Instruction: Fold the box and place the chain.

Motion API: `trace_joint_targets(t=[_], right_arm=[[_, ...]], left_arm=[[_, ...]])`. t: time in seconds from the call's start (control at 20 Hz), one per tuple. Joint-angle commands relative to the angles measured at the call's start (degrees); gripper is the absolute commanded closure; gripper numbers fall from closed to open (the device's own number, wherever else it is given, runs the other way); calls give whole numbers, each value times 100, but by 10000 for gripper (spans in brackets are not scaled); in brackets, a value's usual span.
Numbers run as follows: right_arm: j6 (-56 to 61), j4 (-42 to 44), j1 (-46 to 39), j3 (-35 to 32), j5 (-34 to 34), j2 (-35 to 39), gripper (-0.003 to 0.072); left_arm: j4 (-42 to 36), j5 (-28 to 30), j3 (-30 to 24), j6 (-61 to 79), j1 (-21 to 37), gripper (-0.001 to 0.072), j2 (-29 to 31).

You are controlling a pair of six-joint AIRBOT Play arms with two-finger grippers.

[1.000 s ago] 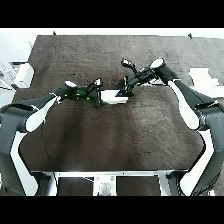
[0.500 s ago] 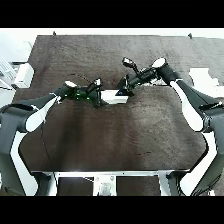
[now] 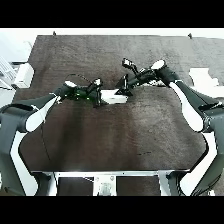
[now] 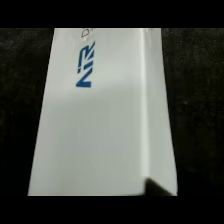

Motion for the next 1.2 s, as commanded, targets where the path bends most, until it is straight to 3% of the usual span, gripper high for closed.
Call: trace_joint_targets(t=[0.0, 1.0, 1.15], right_arm=[[-52, 227, -2, -2, -90, 13, 212], [-50, 94, 90, -592, -44, -9, 210], [-59, 584, -9, -586, -31, 46, 209]], left_arm=[[7, -4, 0, 13, -2, 240, 4], [7, -4, 0, 13, -2, 239, 4], [7, -4, 0, 13, -2, 240, 4]])
